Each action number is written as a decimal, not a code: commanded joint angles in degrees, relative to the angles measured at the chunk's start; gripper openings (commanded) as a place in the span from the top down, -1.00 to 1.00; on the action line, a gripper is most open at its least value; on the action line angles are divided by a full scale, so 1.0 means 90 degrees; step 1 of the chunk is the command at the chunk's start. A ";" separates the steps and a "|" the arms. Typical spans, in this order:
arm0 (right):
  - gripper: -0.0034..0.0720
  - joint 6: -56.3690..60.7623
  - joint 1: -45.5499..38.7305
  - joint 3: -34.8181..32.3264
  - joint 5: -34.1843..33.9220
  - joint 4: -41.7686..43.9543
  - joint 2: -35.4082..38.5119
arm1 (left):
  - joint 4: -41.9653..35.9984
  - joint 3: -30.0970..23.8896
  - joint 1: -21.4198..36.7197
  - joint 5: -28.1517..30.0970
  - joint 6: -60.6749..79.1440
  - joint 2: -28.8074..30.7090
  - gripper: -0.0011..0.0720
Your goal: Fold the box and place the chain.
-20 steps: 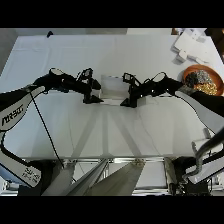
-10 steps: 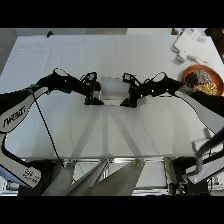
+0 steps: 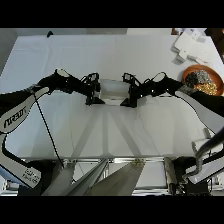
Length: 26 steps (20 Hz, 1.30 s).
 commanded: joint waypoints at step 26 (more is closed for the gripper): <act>-0.57 -0.0005 0.0005 -0.0002 0.0027 0.0080 -0.0005 | -0.0012 0.0002 -0.0005 0.0032 -0.0002 0.0005 -0.22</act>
